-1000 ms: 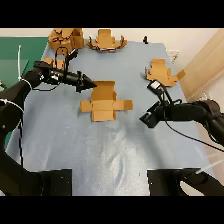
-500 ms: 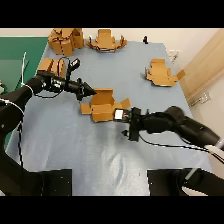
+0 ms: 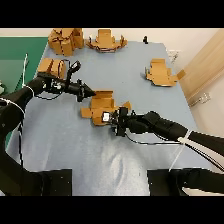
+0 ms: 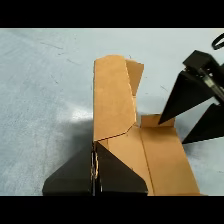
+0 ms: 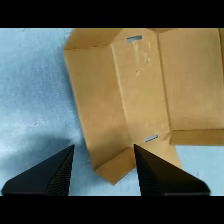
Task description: Fold the box.
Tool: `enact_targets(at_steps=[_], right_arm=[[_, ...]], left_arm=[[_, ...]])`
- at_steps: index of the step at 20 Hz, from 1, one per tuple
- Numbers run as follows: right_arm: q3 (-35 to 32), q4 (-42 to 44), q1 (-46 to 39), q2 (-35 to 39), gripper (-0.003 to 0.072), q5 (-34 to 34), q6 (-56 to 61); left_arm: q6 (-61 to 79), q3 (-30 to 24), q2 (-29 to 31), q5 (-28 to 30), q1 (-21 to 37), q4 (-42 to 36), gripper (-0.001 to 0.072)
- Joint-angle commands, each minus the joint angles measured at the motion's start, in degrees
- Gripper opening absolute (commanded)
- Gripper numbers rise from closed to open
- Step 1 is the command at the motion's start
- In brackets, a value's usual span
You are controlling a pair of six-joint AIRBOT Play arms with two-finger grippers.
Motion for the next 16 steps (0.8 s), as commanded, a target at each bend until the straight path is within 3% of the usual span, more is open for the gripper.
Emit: enact_targets(at_steps=[1,8,9,10,11,16], right_arm=[[0.8,-1.8,-1.1,-1.4,0.0591,5.7,0.0],[2.8,-3.0,-6.1,-1.3,0.0601,6.6,0.0],[3.2,-2.9,-6.1,-1.4,0.0612,7.0,0.0],[3.2,-2.9,-6.1,-1.4,0.0689,7.2,0.0],[3.2,-2.9,-6.1,-1.7,0.0705,7.1,0.0],[5.2,2.1,-6.1,-4.3,0.0704,3.3,0.0]], left_arm=[[-0.3,0.0,0.0,-2.8,0.1,0.0,0.0012],[-3.0,0.0,0.0,-10.2,0.0,5.0,0.0012],[-3.8,0.0,0.0,-10.6,0.0,6.1,0.0012],[-4.8,0.0,0.0,-11.0,0.0,6.5,0.0012],[-4.8,0.0,0.0,-11.4,0.0,6.5,0.0012],[-4.8,0.0,0.0,-11.4,0.0,6.5,0.0013]])
